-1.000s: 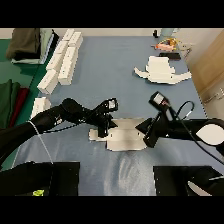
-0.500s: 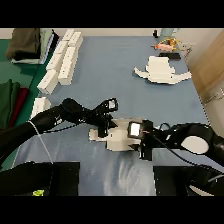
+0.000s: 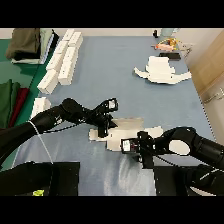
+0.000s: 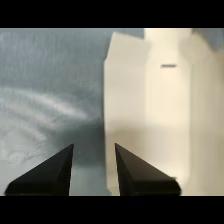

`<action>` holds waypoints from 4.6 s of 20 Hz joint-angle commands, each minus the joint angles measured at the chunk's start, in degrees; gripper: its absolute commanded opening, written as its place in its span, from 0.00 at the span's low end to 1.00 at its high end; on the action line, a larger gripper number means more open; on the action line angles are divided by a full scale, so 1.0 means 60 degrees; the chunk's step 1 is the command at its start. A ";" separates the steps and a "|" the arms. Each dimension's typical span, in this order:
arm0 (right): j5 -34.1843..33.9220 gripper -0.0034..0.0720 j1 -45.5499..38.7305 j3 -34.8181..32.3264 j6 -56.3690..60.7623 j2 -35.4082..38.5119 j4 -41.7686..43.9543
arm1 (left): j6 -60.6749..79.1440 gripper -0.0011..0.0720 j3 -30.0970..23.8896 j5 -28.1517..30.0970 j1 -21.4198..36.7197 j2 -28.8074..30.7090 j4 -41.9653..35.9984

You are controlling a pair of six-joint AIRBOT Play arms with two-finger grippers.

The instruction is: Fold the box.

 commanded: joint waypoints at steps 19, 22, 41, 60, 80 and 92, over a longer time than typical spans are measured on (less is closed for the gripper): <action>-0.2149 0.61 0.0211 -0.0954 0.3606 0.1861 -0.3625 | 0.0004 0.03 -0.0004 0.0004 0.0000 -0.0007 0.0000; -0.2120 0.61 0.0219 -0.0954 0.4142 0.1716 -0.3898 | 0.0004 0.03 -0.0004 0.0004 0.0000 -0.0007 0.0000; -0.2277 0.74 0.0940 -0.1912 0.2809 0.1716 -0.3231 | 0.0004 0.03 -0.0004 0.0004 0.0000 -0.0007 0.0000; -0.2728 0.74 0.0790 -0.2069 0.5359 0.2674 -0.5686 | 0.0004 0.03 -0.0004 0.0000 0.0000 -0.0007 0.0000; -0.3938 0.75 -0.0189 -0.2073 0.6579 0.1395 -0.7089 | 0.0004 0.03 -0.0004 0.0000 0.0000 -0.0007 0.0000; -0.3315 0.75 -0.0455 -0.1555 0.5941 0.1144 -0.5300 | 0.0004 0.03 -0.0004 0.0004 0.0000 -0.0007 0.0000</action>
